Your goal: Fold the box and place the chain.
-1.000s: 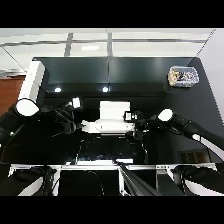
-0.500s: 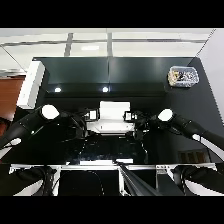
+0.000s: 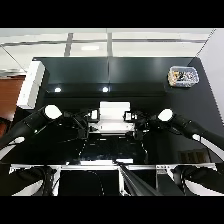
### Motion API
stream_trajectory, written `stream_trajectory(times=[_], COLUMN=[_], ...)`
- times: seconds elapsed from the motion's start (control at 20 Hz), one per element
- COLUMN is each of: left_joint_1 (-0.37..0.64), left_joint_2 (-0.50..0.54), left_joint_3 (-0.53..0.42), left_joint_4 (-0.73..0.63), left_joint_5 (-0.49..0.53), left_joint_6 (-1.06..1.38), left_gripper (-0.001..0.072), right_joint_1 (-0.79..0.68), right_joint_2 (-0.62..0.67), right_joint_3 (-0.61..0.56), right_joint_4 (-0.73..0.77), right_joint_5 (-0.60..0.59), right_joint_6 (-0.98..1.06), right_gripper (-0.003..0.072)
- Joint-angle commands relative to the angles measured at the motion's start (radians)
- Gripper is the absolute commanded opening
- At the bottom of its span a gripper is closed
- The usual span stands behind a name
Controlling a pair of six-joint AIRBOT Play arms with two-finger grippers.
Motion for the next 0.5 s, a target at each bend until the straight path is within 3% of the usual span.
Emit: stream_trajectory(times=[0.0,0.15,0.45], left_joint_1=[-0.006,-0.018,-0.054], left_joint_2=[-0.013,-0.031,-0.076], left_joint_3=[0.0,0.0,0.001], left_joint_4=[-0.042,-0.056,-0.227], left_joint_5=[0.021,0.022,0.031], left_joint_6=[0.0,0.0,0.0], left_gripper=[0.033,0.033,0.0331], right_joint_1=[0.0,0.0,0.0], right_joint_2=[-0.001,-0.001,-0.001], right_joint_3=[0.001,0.001,0.001], right_joint_4=[0.0,0.0,0.0], right_joint_5=[0.0,0.0,0.0], right_joint_6=[0.0,0.0,0.0], right_gripper=[0.0407,0.0407,0.0407])
